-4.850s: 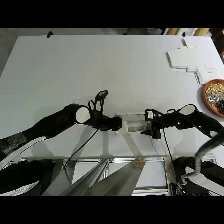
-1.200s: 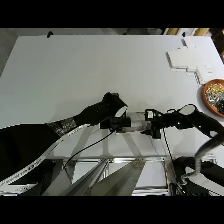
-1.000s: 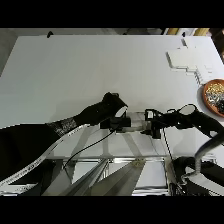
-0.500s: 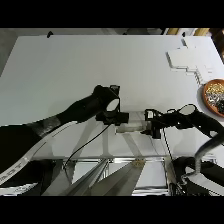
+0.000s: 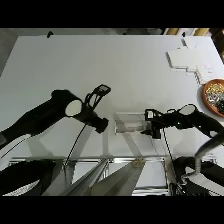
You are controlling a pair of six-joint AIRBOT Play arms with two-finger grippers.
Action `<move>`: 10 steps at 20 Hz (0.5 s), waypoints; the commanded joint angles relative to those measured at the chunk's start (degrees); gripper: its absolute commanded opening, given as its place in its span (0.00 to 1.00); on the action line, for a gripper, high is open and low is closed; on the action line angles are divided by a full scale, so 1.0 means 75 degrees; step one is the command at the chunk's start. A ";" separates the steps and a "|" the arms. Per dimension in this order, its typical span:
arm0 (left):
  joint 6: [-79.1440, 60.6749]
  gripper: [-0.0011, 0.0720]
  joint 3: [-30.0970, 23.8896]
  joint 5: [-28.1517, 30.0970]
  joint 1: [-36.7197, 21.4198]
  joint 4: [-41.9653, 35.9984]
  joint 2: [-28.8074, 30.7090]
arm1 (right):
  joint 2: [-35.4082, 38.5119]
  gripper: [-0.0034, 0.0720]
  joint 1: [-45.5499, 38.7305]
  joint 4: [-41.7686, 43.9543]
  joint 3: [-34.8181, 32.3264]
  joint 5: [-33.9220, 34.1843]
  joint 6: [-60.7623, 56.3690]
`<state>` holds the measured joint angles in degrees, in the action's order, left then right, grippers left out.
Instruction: Fold the box and place the chain.
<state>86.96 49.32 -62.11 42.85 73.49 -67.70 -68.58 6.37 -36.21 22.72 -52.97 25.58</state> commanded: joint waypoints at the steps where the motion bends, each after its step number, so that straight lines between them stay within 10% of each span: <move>1: -0.4832 0.89 -0.1250 0.1376 -0.0749 -0.1078 0.0501 | 0.0003 0.58 0.0000 0.0000 0.0000 0.0000 0.0000; 10: -1.4026 0.89 -0.1562 0.2052 -0.0982 -0.5983 -0.0947 | 0.0003 0.58 0.0000 0.0000 0.0000 -0.0003 0.0000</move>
<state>1.58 38.13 -47.66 35.44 38.48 -71.50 -68.58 6.37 -36.21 22.74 -52.99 25.58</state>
